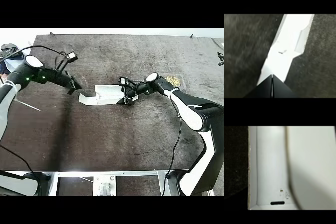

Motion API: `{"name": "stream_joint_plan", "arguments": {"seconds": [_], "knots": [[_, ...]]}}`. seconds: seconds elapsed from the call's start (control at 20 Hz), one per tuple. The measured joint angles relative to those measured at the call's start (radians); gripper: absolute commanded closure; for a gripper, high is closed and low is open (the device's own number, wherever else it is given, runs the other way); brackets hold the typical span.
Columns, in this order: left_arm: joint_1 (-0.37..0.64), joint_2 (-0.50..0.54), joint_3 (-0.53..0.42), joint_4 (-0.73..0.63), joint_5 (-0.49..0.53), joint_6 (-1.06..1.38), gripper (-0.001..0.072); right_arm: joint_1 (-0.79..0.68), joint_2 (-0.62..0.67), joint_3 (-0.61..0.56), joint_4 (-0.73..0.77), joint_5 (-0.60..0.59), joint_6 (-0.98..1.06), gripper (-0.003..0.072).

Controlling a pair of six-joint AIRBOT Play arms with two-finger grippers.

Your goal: Fold the box and place the chain.

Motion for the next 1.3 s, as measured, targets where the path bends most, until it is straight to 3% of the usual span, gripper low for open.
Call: {"name": "stream_joint_plan", "arguments": {"seconds": [0.45,0.65,0.95,1.3], "knots": [[0.117,0.007,-0.108,0.010,-0.029,-0.418,0.0701,0.000,0.000,0.000,0.000,0.000,0.000,0.0148],[0.130,0.003,-0.177,-0.021,0.024,-0.516,0.0701,0.000,0.000,0.000,0.000,0.000,0.000,0.0149],[0.118,-0.053,-0.217,-0.092,0.103,-0.572,0.0701,0.000,0.000,0.000,0.000,0.000,0.000,0.0149],[0.034,-0.137,-0.223,-0.181,0.141,-0.587,0.0700,0.000,0.000,0.000,0.000,0.000,0.000,0.0149]]}}
